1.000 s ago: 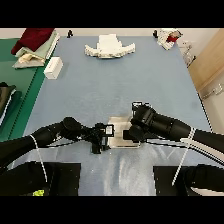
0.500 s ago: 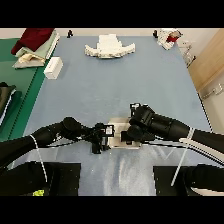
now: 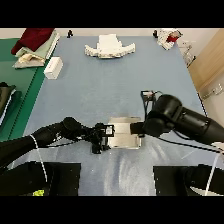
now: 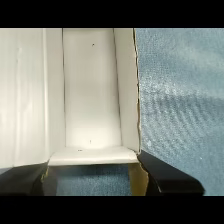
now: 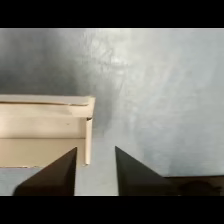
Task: Fold the box.
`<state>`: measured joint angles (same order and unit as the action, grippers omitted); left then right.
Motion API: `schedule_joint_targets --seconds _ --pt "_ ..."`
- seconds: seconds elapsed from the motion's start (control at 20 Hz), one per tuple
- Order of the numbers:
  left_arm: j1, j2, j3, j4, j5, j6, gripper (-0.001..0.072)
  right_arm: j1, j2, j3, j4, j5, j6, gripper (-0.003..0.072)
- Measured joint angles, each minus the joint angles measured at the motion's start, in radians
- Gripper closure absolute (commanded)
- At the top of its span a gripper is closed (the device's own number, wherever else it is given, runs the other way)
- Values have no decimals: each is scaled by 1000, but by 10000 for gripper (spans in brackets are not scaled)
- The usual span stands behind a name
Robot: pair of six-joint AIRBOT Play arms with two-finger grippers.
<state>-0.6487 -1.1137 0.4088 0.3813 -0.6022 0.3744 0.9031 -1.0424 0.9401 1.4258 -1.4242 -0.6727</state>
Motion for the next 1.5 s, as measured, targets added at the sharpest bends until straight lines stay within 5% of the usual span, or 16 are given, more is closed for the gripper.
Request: schedule_joint_targets --seconds 0.1,0.3,0.65,0.95,1.5 --pt "0 0 0 0 0 0 248 -98 33 -2 -3 -6 -76 650" --pt "0 0 0 0 0 0 248 -395 14 -39 114 59 -343 684" --pt "0 0 0 0 0 0 248 -784 -236 -61 752 186 -991 687" --pt "0 0 0 0 0 0 248 -805 -431 -29 1130 61 -1365 687" --pt "0 0 0 0 0 0 248 -615 -258 -100 1113 23 -1646 687"
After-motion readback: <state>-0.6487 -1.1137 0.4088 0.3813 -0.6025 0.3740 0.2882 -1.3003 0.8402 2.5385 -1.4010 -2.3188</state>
